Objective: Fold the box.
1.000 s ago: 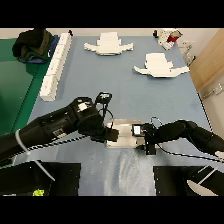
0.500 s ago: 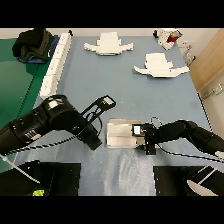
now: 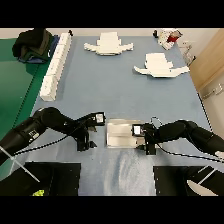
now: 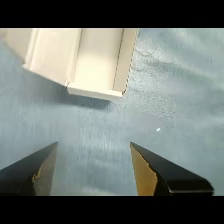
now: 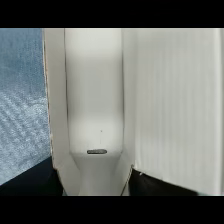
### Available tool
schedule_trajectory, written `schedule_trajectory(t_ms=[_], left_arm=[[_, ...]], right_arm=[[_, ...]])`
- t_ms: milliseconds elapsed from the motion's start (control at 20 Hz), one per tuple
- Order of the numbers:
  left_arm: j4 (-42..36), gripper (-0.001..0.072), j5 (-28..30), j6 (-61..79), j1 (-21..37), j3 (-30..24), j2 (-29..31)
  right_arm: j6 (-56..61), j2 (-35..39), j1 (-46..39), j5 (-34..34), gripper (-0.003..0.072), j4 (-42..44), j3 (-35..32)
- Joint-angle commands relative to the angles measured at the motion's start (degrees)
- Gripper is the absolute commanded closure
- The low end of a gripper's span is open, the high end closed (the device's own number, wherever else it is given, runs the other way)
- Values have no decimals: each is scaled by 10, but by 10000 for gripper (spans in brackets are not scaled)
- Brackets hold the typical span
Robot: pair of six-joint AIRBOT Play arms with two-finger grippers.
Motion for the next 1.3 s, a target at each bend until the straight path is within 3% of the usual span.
schedule_trajectory(t_ms=[0, 250, 600, 1250], left_arm=[[-144, -7, 99, 243, 19, -52, -52], [-243, -7, 118, 348, 17, -53, -135], [-281, -7, 149, 353, -18, -53, -172], [-251, -6, 180, 310, -47, -51, -189]], right_arm=[[0, 0, 0, 0, 239, 0, 0], [0, 0, 0, 0, 239, 0, 0], [0, 0, 0, 0, 239, 0, 0], [0, 0, 0, 0, 239, 0, 0]])
